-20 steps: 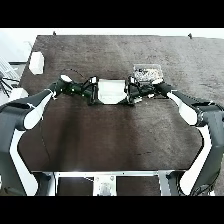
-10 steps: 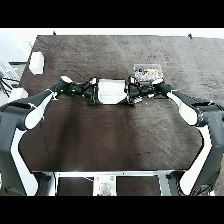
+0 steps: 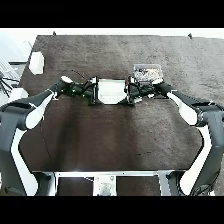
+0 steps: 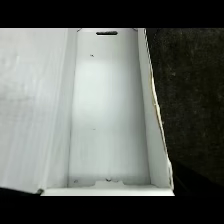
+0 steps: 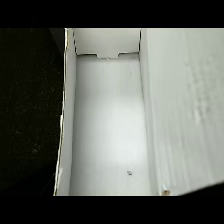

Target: Fold the box and place the chain.

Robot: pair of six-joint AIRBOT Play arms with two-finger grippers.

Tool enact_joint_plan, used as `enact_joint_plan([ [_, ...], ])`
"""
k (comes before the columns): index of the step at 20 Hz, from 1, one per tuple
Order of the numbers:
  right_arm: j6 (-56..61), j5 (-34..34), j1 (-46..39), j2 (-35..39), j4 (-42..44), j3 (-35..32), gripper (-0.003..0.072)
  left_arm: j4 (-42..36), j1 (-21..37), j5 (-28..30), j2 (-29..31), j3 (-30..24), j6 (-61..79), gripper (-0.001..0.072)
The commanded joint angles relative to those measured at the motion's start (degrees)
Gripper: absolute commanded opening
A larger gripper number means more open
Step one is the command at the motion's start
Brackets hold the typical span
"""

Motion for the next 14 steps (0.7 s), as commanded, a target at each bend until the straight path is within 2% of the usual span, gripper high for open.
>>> enact_joint_plan([
  [1,0.0,0.0,0.0,0.0,0.0,0.0,0.0437,0.2,0.0,0.2,-0.1,0.0,-0.1,0.0717],
  [7,0.0,0.0,0.0,0.0,0.0,0.0,0.0437,0.7,0.0,0.3,-0.3,0.1,-0.1,0.0715],
  [8,0.0,0.0,0.0,0.0,0.0,0.0,0.0437,0.7,0.0,0.3,-0.3,0.1,-0.1,0.0652],
  [9,0.0,0.0,0.0,0.0,0.0,0.0,0.0437,0.7,0.0,0.5,-0.3,0.1,-0.1,0.0625],
  [11,0.0,0.0,0.0,0.0,0.0,0.0,0.0437,0.7,0.0,0.6,-0.3,0.1,-0.1,0.0448],
  [12,0.0,0.0,0.0,0.0,0.0,0.0,0.0437,0.7,0.0,0.6,-0.3,0.1,-0.1,0.0405],
  [13,0.0,0.0,0.0,0.0,0.0,0.0,0.0437,0.7,0.0,0.6,-0.3,0.1,-0.1,0.0397],
  [14,0.0,0.0,0.0,0.0,0.0,0.0,0.0437,0.7,0.0,0.6,-0.3,0.1,-0.1,0.0298],
])
